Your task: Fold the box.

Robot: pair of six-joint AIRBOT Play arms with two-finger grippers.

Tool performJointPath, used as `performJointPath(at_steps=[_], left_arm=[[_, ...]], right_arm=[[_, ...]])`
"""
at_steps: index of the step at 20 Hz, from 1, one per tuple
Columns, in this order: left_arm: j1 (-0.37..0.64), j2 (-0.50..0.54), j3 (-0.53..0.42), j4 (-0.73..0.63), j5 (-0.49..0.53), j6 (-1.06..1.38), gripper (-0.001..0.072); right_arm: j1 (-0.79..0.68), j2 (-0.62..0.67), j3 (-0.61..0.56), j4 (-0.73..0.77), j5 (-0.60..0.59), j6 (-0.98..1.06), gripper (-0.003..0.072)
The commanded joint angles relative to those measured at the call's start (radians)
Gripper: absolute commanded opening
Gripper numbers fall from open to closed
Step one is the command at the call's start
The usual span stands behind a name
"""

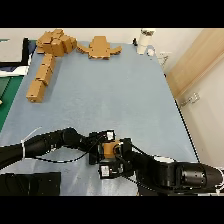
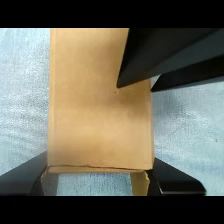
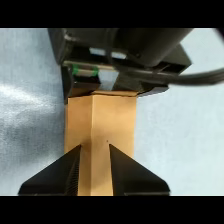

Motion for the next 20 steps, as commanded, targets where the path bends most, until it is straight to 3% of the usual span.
performJointPath(at_steps=[1,10,11,12,20], left_arm=[[0.0,0.0,0.0,0.001,0.0,0.0,0.0403],[0.0,0.0,0.0,0.001,0.0,0.0,0.0403],[0.0,0.0,0.0,0.001,0.0,0.0,0.0403],[0.001,0.0,0.0,0.001,0.0,0.0,0.0403],[0.0,0.0,0.0,0.001,0.0,0.0,0.0403]], right_arm=[[0.002,0.0,0.025,-0.03,-0.022,0.002,0.0258],[0.002,-0.001,0.053,-0.063,-0.038,0.002,0.0257],[0.002,-0.002,0.053,-0.069,-0.039,0.002,0.0192],[0.002,-0.002,0.053,-0.07,-0.043,0.002,0.008],[0.002,-0.002,0.052,-0.006,-0.045,-0.001,0.0081]])
